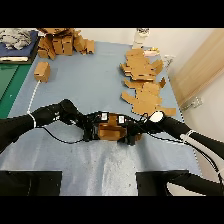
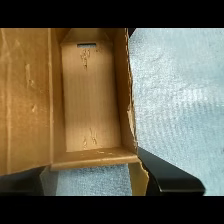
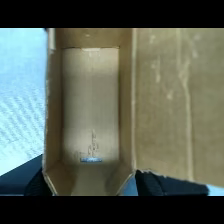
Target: Fold the box.
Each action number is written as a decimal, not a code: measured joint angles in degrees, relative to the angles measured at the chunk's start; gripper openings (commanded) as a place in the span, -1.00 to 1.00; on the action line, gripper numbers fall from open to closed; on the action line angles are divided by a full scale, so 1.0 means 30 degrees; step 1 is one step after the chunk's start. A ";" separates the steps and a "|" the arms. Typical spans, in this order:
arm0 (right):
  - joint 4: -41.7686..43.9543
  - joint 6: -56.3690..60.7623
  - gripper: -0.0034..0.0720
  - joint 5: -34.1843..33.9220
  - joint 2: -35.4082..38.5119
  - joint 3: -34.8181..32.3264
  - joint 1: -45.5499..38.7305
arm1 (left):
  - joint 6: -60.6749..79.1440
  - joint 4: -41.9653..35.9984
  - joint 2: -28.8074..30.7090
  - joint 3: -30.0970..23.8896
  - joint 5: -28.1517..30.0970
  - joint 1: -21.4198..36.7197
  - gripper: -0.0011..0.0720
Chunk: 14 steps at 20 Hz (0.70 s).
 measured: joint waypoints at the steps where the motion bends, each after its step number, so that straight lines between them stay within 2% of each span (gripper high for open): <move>1: -0.0058 0.0226 1.00 0.0124 0.0007 0.0000 -0.0007 | 0.0000 0.0000 0.0000 0.0000 0.0000 -0.0007 0.14; 6: -0.0321 0.1005 1.00 0.1166 0.0750 0.0415 -0.0590 | -0.0015 0.0000 0.0000 0.0000 0.0007 -0.0007 0.14; 10: -0.1348 0.1902 1.00 0.4116 0.2528 0.0663 -0.2448 | -0.0007 0.0000 0.0000 0.0000 0.0007 -0.0007 0.14; 14: -0.2098 0.5858 1.00 0.5632 0.5034 0.0729 -0.4699 | -0.0015 -0.0007 0.0000 0.0000 0.0007 -0.0007 0.14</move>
